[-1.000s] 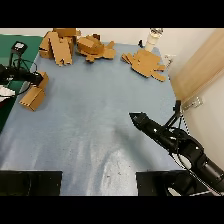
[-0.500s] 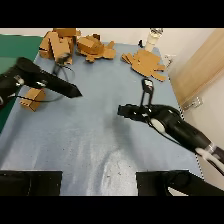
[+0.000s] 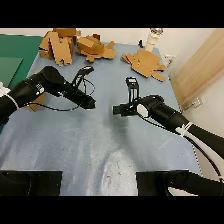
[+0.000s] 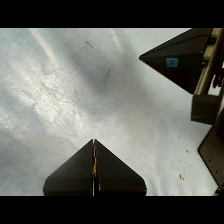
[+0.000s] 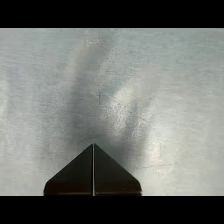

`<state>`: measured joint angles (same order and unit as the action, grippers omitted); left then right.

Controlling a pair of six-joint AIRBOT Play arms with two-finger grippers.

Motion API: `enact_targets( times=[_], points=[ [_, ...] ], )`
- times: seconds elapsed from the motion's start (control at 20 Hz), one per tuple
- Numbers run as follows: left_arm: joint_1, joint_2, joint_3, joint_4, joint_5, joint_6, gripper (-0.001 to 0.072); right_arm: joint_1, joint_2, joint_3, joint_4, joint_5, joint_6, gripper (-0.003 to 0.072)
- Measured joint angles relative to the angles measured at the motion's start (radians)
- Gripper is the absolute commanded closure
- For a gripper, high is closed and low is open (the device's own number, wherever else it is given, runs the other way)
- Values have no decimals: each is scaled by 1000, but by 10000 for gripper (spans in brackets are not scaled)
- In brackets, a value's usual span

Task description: Fold the box.

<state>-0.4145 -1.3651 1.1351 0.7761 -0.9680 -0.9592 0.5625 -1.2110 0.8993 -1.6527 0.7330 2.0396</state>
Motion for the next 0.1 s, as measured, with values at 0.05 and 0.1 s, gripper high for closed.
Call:
enact_targets(
  times=[0.05,0.1],
  points=[
    [-4,0,0,1,-4,-2,693,-1,-2,2,1,6,-5,683],
    [-6,0,-1,1,-5,-3,694,-2,-4,4,0,8,-7,684]
  ],
)
